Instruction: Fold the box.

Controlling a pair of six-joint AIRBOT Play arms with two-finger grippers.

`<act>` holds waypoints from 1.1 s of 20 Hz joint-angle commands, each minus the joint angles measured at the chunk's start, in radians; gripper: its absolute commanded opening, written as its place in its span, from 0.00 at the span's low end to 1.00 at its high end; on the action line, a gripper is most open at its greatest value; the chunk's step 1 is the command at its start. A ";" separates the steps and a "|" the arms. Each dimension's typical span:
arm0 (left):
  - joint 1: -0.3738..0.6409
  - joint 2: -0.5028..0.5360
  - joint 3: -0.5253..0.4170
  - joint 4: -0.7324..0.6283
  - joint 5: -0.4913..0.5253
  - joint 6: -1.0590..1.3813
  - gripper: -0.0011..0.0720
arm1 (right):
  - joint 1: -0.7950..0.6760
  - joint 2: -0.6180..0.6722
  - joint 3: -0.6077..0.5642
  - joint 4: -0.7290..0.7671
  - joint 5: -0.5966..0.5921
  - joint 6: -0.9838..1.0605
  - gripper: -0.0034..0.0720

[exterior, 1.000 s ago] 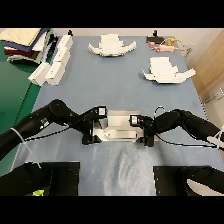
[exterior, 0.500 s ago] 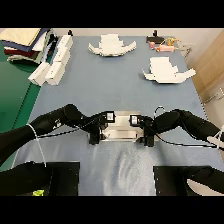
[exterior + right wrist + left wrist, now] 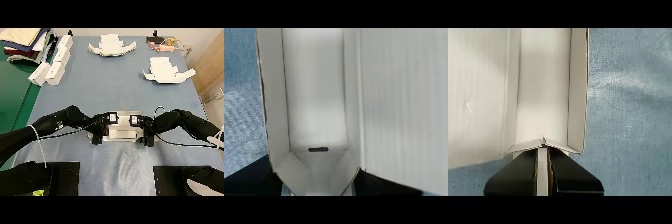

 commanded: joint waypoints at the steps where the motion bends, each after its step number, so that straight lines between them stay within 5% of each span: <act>1: -0.024 -0.002 0.001 -0.078 0.015 0.033 0.16 | 0.000 0.000 0.000 0.000 0.000 0.000 0.71; 4: -0.040 -0.008 0.001 -0.085 0.035 0.037 0.24 | 0.000 0.000 0.001 0.000 0.000 0.000 0.71; 6: -0.040 -0.008 0.001 -0.085 0.040 0.032 0.75 | 0.000 0.000 0.001 0.000 0.000 0.000 0.71; 12: -0.040 -0.006 0.001 -0.067 0.010 -0.008 0.78 | 0.000 0.000 0.000 0.000 0.000 0.000 0.71; 13: -0.039 -0.003 0.001 -0.042 0.011 -0.064 0.64 | 0.000 0.000 0.000 0.000 0.000 0.000 0.71; 15: -0.029 0.024 0.004 0.082 -0.019 -0.197 0.03 | 0.000 0.000 0.001 0.000 0.000 0.000 0.71; 22: -0.016 0.298 0.010 0.394 -0.096 -0.844 0.03 | 0.000 0.000 0.000 0.000 0.000 0.000 0.71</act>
